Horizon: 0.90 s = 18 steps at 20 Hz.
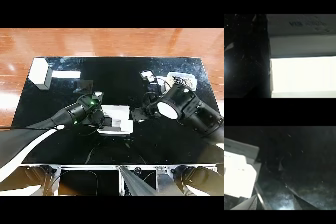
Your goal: Fold the box and place the chain.
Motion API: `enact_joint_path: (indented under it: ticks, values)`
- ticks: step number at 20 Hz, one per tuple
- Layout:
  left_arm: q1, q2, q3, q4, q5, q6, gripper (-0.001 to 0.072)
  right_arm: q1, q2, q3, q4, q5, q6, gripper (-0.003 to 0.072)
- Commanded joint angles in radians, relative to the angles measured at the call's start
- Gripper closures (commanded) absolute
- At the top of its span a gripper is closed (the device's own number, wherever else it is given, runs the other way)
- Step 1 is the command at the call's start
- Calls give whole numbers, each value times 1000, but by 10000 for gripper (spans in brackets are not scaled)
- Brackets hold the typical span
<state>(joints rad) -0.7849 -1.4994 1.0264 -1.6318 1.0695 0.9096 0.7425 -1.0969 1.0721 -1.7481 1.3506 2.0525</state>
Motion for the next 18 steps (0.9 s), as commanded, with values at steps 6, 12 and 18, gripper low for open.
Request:
enact_joint_path:
  ticks: [6, 12, 18]
  values:
    - [0, 1, 1, 0, 2, 0, 689, -33, -137, -121, 275, -285, 5, 148]
    - [0, 1, 1, 0, 0, 0, 689, -32, -246, -121, 387, -357, -4, 147]
    - [0, 1, 1, 1, -1, 0, 689, -32, -248, -121, 388, -369, -4, 148]
